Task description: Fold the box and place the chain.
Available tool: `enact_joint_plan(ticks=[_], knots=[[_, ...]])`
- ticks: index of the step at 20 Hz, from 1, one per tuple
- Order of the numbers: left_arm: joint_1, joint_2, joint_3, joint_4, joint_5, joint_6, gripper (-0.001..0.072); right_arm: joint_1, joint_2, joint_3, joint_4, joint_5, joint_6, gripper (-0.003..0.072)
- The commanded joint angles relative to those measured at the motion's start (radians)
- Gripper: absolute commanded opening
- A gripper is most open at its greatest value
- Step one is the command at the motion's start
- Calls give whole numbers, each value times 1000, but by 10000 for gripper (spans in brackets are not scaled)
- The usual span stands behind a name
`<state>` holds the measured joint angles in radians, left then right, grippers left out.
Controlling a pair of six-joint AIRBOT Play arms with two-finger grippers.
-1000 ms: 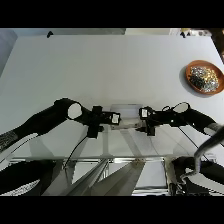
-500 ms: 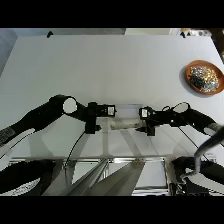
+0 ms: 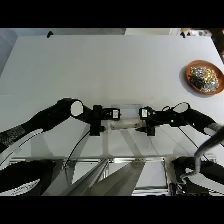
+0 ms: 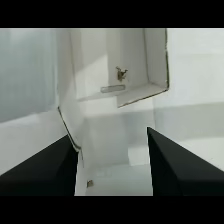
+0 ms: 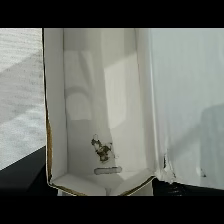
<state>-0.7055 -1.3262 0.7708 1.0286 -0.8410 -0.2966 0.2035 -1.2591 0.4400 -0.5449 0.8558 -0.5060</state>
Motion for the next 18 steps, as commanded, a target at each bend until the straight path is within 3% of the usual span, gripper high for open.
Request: enact_joint_plan(ticks=[1,3,11,15,18], knots=[[-14,-5,-1,-15,-5,31,424,0,1,0,0,0,0,458],[-22,-5,-1,-33,-10,32,312,0,1,0,0,0,0,458],[-32,-6,-1,-45,48,43,248,0,1,0,0,0,0,458],[-35,-6,-1,-49,71,43,141,0,1,0,0,0,0,458],[-60,-6,-1,-53,98,43,131,0,1,0,0,0,0,458]])
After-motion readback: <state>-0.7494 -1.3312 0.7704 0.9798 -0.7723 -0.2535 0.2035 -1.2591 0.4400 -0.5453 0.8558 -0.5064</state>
